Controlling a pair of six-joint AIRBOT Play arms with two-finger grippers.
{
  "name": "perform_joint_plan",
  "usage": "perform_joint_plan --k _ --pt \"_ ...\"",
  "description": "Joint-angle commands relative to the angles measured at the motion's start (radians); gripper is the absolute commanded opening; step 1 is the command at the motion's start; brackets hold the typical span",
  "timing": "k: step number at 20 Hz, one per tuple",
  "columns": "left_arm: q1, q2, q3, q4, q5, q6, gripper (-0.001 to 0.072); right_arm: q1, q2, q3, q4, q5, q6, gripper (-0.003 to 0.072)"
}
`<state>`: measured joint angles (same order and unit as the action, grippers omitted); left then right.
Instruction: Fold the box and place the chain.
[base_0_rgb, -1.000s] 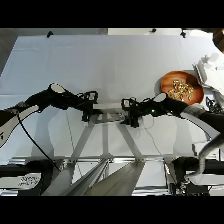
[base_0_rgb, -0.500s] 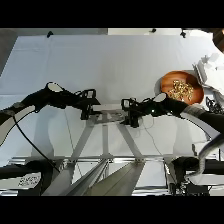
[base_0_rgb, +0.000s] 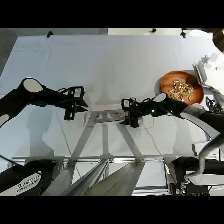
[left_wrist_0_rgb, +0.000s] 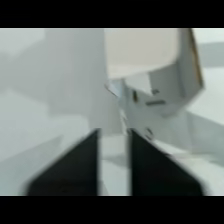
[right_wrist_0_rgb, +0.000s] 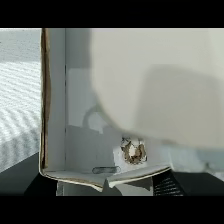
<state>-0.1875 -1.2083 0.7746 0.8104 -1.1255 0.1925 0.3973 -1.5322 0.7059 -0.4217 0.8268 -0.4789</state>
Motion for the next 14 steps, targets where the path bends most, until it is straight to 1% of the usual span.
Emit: perform_joint_plan --k 1,3,4,6,8,11,12,14 --pt "-0.008 0.089 -0.010 0.065 -0.137 -0.127 0.0006 0.000 0.000 0.001 0.000 0.000 0.000 0.0522" --pt "-0.035 0.090 -0.013 0.040 -0.204 -0.203 0.0006 0.000 0.000 0.001 0.000 0.000 0.000 0.0522" --pt "-0.058 0.084 -0.017 0.019 -0.212 -0.257 0.0006 0.000 0.000 0.001 0.000 0.000 0.000 0.0522" --pt "-0.103 0.070 -0.028 -0.047 -0.185 -0.290 0.0005 0.000 0.000 0.001 0.000 0.000 0.000 0.0522" --pt "-0.139 0.048 -0.040 -0.126 -0.069 -0.290 0.0005 0.000 0.000 0.001 0.000 0.000 0.000 0.0522" --pt "-0.149 0.010 -0.041 -0.189 0.164 -0.317 0.0005 0.000 0.000 0.001 0.000 0.000 0.000 0.0522" --pt "-0.148 -0.005 -0.041 -0.197 0.224 -0.341 0.0005 0.000 0.000 0.001 0.000 0.000 0.000 0.0522" --pt "-0.148 -0.037 -0.041 -0.197 0.309 -0.409 0.0005 0.000 0.000 0.001 0.000 0.000 0.000 0.0522"
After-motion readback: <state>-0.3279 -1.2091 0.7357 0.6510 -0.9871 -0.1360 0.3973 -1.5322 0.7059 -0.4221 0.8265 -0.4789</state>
